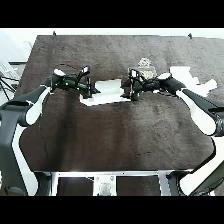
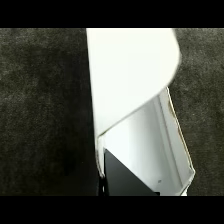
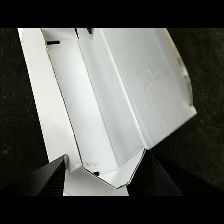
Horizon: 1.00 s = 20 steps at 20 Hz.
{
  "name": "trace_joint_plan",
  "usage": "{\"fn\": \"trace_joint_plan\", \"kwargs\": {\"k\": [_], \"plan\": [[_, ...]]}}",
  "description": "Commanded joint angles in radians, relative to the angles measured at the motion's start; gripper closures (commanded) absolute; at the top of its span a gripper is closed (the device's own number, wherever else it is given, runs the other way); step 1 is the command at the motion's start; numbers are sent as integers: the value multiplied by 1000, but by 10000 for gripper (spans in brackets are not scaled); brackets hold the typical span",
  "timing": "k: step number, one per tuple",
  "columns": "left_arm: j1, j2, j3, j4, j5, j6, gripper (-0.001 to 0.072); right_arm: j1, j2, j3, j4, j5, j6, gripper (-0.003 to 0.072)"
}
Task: Fold the box and place the chain.
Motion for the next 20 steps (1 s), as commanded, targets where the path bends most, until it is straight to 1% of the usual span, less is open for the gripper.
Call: {"fn": "trace_joint_plan", "kwargs": {"k": [1, 4, 9, 13, 20], "plan": [[1, 0, 0, 0, 0, 0, 688, 0, -42, 59, -8, 60, 19, 87], [1, 0, 0, 0, 0, 0, 689, 5, -72, 79, -8, 96, 28, 87], [1, 0, 0, 0, 0, 0, 689, 28, -97, 79, -8, 167, 55, 87], [1, 0, 0, 0, 34, 1, 689, 51, -112, 79, -8, 172, 56, 87], [1, 0, 0, 0, 34, 1, 689, 55, -125, 79, -8, 158, 53, 87]]}}
